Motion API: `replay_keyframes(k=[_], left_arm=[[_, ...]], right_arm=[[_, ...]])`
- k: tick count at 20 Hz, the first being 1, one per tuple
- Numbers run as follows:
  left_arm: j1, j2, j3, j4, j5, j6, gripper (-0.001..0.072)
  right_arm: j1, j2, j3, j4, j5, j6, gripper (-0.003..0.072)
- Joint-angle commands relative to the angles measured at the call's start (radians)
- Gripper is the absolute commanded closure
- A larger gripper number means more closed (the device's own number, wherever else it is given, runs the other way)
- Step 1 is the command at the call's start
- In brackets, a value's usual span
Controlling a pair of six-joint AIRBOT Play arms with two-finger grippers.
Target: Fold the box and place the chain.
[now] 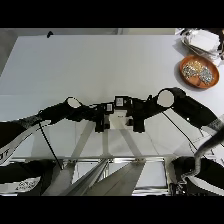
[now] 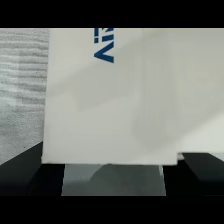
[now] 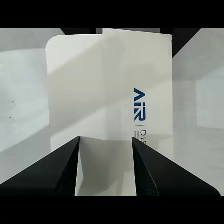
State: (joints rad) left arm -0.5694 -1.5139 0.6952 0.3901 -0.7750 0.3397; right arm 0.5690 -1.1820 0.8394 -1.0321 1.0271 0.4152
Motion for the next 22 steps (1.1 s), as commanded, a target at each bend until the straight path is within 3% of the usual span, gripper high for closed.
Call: replay_keyframes(k=[1, 10, 22], left_arm=[[0.000, 0.001, 0.000, 0.000, 0.000, 0.000, 0.0499], [0.000, 0.001, 0.000, 0.000, 0.000, 0.000, 0.0499], [0.000, 0.001, 0.000, 0.000, 0.000, 0.000, 0.0499]], right_arm=[[0.016, 0.006, 0.000, 0.016, 0.013, 0.006, 0.0345], [0.045, 0.009, 0.000, -0.093, -0.045, 0.113, 0.0340], [0.080, 0.010, -0.001, -0.051, -0.015, 0.109, 0.0346]])
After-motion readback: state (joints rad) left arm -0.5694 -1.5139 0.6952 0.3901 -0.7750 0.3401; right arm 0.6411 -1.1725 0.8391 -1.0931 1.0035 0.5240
